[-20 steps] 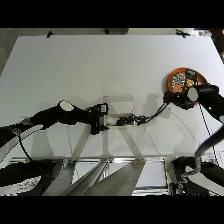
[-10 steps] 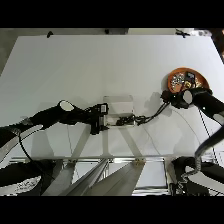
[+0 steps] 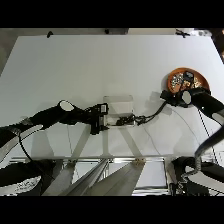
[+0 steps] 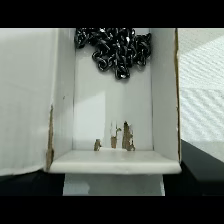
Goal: Fold the box and place the chain.
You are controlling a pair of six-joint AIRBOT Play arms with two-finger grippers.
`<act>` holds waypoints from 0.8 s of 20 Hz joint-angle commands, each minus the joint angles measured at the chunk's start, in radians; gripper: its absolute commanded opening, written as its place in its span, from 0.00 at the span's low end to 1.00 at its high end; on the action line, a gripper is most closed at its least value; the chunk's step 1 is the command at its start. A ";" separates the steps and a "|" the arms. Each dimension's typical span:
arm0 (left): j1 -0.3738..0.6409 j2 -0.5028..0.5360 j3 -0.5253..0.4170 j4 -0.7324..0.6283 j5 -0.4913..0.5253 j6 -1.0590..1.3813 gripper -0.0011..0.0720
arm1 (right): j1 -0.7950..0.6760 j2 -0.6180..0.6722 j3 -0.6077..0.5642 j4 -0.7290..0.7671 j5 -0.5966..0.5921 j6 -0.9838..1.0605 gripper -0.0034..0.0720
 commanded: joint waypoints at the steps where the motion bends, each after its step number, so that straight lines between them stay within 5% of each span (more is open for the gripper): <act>1: 0.000 0.001 0.000 0.000 0.000 0.000 0.30 | 0.014 0.034 0.000 0.005 0.052 -0.195 0.06; 8: 0.000 0.001 0.000 0.000 0.000 0.000 0.30 | 0.145 0.328 0.001 0.016 0.172 -0.362 0.06; 16: 0.000 0.001 0.000 0.000 0.000 0.000 0.30 | 0.412 0.679 0.001 0.235 0.175 -0.379 0.06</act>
